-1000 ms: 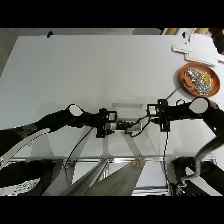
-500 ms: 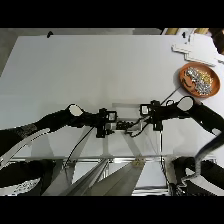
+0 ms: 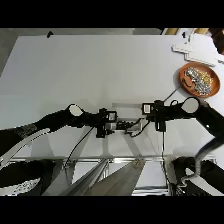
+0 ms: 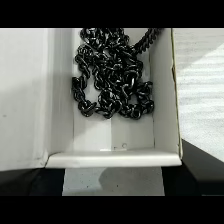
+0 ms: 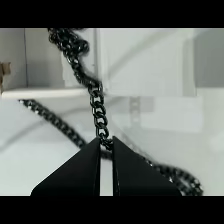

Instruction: Fold the box and place the chain.

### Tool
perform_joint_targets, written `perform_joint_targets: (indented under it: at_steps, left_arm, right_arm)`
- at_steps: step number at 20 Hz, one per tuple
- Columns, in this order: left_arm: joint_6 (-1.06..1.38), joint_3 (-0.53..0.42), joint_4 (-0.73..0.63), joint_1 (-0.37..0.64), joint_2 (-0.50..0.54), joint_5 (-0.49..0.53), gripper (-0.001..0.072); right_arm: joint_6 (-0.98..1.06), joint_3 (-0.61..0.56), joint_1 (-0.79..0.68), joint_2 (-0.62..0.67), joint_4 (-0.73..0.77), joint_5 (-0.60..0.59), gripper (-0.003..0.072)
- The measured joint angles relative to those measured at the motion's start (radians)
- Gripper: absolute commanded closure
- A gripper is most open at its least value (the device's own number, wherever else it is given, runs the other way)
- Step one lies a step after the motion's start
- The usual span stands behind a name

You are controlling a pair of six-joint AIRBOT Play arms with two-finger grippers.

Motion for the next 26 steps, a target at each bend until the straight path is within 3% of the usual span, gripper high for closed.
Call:
perform_joint_targets:
  at_steps: [3,8,12,17,18,20,26]
  left_arm:
    - [0.0,0.0,0.0,0.0,0.0,0.0,0.0491]
    - [0.0,0.0,0.0,0.0,0.0,0.0,0.0491]
    - [0.0,0.0,0.0,0.0,0.0,0.0,0.0491]
    - [0.0,0.0,0.0,0.0,0.0,0.0,0.0491]
    - [0.0,0.0,0.0,0.0,0.0,0.0,0.0491]
    - [0.0,0.0,0.0,0.0,0.0,0.0,0.0491]
    - [0.0,0.0,0.0,0.0,0.0,0.0,0.0491]
  right_arm:
    - [0.047,0.0,0.01,0.125,0.0,0.029,0.0668]
    - [0.074,0.0,0.132,0.245,0.165,0.006,0.0668]
    - [0.08,0.0,0.294,0.255,0.228,-0.116,0.0668]
    - [0.084,0.0,0.415,0.176,0.242,-0.194,0.0667]
    - [0.084,0.0,0.424,0.155,0.242,-0.2,0.0656]
    - [0.085,0.0,0.435,0.118,0.242,-0.209,0.0465]
    - [0.084,0.0,0.342,0.15,0.212,-0.207,0.0466]
